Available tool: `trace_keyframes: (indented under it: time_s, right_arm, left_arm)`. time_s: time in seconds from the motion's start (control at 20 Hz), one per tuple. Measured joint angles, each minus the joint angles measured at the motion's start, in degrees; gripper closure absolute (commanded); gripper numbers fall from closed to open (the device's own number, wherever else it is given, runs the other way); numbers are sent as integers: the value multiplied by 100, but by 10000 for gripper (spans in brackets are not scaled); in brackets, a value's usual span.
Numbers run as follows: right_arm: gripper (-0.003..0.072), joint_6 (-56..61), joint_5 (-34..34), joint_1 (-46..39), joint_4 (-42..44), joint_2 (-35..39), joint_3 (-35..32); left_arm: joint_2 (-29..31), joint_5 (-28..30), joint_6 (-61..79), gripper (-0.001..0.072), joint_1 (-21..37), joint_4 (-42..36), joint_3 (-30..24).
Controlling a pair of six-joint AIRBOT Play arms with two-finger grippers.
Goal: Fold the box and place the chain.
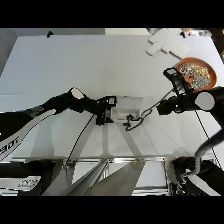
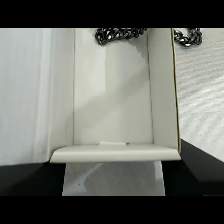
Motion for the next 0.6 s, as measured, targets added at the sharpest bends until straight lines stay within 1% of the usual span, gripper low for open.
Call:
trace_keyframes:
  time_s: [0.3, 0.6]
  right_arm:
    - [484, -2, -345, -70, 177, -994, -4]
    - [486, -31, -538, 153, 142, -1410, -4]
  left_arm:
    - [0, 0, 0, 383, 0, 0, 0]
    - [0, 0, 0, 383, 0, -2, 0]
